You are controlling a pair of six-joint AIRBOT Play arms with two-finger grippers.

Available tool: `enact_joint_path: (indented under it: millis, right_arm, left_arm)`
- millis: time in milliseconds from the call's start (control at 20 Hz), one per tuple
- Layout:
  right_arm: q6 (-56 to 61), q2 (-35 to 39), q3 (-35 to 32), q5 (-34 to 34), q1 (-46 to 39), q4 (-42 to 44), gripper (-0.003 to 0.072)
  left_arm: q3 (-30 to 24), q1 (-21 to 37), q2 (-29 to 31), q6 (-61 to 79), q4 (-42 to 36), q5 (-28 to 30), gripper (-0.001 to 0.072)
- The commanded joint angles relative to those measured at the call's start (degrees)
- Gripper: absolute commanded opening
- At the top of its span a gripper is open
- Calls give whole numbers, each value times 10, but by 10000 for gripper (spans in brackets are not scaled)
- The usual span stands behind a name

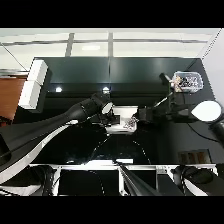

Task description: Fold the box and place the chain.

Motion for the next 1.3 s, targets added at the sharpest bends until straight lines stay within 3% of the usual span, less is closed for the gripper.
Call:
enact_joint_path:
  millis: [0, 50, 100, 300, 400, 500, 550, 600, 850, 950, 1050, 1250]
  right_arm:
    - [5, -34, -29, -54, 16, 11, 80]
    - [6, -37, -29, -55, 13, 10, 286]
    - [6, -36, -29, -49, 3, 11, 408]
    - [4, -13, -1, 41, -102, -61, 408]
    - [4, -2, 3, 54, -170, -165, 408]
    - [58, -2, -5, 14, -221, -316, 408]
    - [115, -3, -17, -26, -238, -380, 459]
    - [156, -9, -29, -70, -253, -422, 720]
    - [200, -140, -17, -289, -269, -379, 720]
    - [252, -221, 36, -278, -271, -362, 720]
    - [255, -301, 105, -219, -269, -351, 720]
    - [268, -387, 191, -168, -269, -347, 720]
  left_arm:
    - [0, 0, 0, 0, 0, 1, 31]
    - [0, 0, 0, 0, 0, 1, 31]
    - [0, 0, 0, 0, 0, 1, 31]
    - [0, 0, 0, 0, 0, 1, 31]
    - [0, 0, 0, 0, 0, 1, 30]
    - [0, 0, 0, 0, 0, 1, 31]
    - [0, 0, 0, 0, 0, 1, 31]
    - [0, 0, 0, 0, 0, 1, 31]
    - [0, 0, 0, 0, 0, 1, 31]
    - [0, 0, 0, 0, 0, 1, 31]
    - [0, 0, 0, 0, 0, 1, 31]
    - [0, 0, 0, 0, 0, 1, 31]
